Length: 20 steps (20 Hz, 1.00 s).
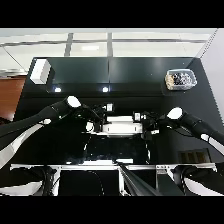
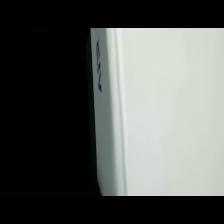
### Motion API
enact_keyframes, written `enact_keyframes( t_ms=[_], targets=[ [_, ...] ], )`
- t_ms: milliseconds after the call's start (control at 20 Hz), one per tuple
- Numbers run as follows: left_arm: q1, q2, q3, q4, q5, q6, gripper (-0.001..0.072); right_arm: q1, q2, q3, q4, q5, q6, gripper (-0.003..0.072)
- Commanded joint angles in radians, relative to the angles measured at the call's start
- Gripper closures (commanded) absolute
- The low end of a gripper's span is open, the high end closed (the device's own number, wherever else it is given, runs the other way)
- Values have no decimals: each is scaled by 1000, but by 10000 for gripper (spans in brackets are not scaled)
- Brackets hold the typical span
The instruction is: Fold the box and place the chain.
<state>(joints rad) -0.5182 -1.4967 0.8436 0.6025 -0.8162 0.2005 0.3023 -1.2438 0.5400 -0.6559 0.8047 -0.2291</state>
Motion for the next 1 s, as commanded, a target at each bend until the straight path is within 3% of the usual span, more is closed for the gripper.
enact_keyframes(
  t_ms=[0, 50, 150, 250, 400, 450, 500, 600, 650, 700, 750, 900, 950],
  targets=[
    [0, -1, 0, 0, 0, 0, 683, 1, -2, -1, -7, -1, 1, 17],
    [0, -1, 0, 0, 0, 0, 683, 1, -2, -1, -7, 0, 1, 71],
    [0, -1, 0, 0, 0, 0, 683, 1, -2, -1, -8, 0, 1, 96],
    [0, -1, 0, -1, 0, 0, 683, 1, -2, -1, -8, 3, 1, 264],
    [2, 3, 0, -1, -11, -1, 681, 1, -2, -1, -8, 3, 1, 265],
    [4, 13, 0, 1, -14, -18, 636, 1, -2, -1, -8, 3, 1, 265],
    [8, 31, 0, 3, -19, -37, 409, 1, -2, -1, -8, 3, 2, 265],
    [24, 88, 0, 29, -29, -135, 84, 1, -2, -1, -7, 3, 2, 265],
    [36, 124, 0, 70, -32, -199, 52, 1, -2, -1, -7, 3, 1, 290],
    [51, 167, 0, 133, -45, -274, 52, 1, -2, -1, -9, 4, 1, 522],
    [65, 208, 0, 200, -68, -348, 52, 1, -2, -1, -10, 4, 1, 580],
    [108, 298, 0, 337, -225, -603, 73, 0, -2, -1, -10, 3, 1, 580],
    [115, 301, -1, 324, -299, -708, 222, -3, -2, -1, -9, 3, 1, 580]
  ],
)
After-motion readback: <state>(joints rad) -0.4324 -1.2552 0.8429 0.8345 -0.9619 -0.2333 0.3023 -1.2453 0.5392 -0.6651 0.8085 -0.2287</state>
